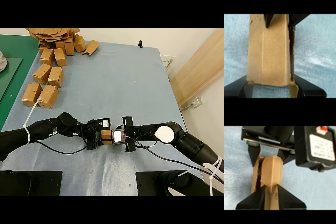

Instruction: Fold the box.

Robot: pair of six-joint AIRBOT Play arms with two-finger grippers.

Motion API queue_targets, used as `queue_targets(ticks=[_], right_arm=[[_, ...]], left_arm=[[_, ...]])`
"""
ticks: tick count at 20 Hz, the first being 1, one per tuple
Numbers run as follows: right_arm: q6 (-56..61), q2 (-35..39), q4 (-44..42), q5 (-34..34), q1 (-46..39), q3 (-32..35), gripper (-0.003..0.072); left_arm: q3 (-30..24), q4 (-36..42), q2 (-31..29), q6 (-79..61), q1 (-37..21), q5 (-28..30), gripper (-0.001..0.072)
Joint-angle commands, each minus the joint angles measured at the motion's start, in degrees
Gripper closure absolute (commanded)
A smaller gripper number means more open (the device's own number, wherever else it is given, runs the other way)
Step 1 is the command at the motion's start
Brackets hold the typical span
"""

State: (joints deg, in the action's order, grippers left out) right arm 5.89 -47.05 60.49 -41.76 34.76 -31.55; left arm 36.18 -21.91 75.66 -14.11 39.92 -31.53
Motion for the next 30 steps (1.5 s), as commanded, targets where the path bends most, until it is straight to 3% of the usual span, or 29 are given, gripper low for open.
queue_targets(ticks=[1, 13, 15, 17, 19, 21, 22, 23, 24, 26, 27, 29, 30], right_arm=[[0.02, -0.22, 0.17, -0.07, 0.02, -0.02, 0.0474], [1.44, -3.72, -0.24, -2.62, 3.93, 0.17, 0.0474], [2.25, -3.48, 0.11, -2.56, 3.91, 0.17, 0.044], [3.1, -2.23, 1.18, -2.01, 3.89, 0.09, 0.0335], [5.73, 0.87, 2.47, -1.27, 3.82, 0.07, 0.0332], [17.11, 5.44, 2.97, -1.07, 3.58, 0.09, 0.0336], [30.03, 7.93, 2.91, -2.19, 2.93, 0.09, 0.0401], [43.65, 9.9, 2.91, -4.66, 2.51, 0.15, 0.0607], [58.07, 11.5, 2.97, -6.1, 2.45, 0.61, 0.0683], [82.86, 14.71, 1.29, -5.18, 2.45, 3.45, 0.0686], [88.8, 16.76, -2.1, -2.36, 2.47, 5.81, 0.0687], [96.3, 21.42, -12.66, 8.46, 2.54, 13.77, 0.0687], [96.41, 23.96, -22.73, 15.58, 2.69, 19.82, 0.0687]], left_arm=[[0.07, 0.02, 0.0, 0.09, 0.0, 0.04, 0.0464], [0.07, 0.02, 0.0, 0.09, 0.0, 0.07, 0.0464], [0.07, 0.02, 0.0, 0.09, 0.0, 0.02, 0.0464], [0.07, 0.02, 0.0, 0.09, 0.0, 0.07, 0.0464], [0.07, 0.02, 0.0, 0.09, 0.0, 0.04, 0.0464], [0.07, 0.02, 0.0, 0.09, 0.0, 0.04, 0.0464], [0.07, 0.02, 0.0, 0.09, 0.0, 0.04, 0.0464], [0.07, 0.02, 0.0, 0.09, 0.0, 0.04, 0.0464], [0.07, 0.02, 0.0, 0.09, 0.0, 0.04, 0.0464], [0.07, 0.02, 0.0, 0.09, 0.0, 0.04, 0.0464], [0.07, 0.02, 0.0, 0.09, 0.0, 0.04, 0.0464], [0.07, 0.02, 0.0, 0.09, 0.0, 0.04, 0.0464], [0.07, 0.02, 0.0, 0.09, 0.0, 0.04, 0.0464]])
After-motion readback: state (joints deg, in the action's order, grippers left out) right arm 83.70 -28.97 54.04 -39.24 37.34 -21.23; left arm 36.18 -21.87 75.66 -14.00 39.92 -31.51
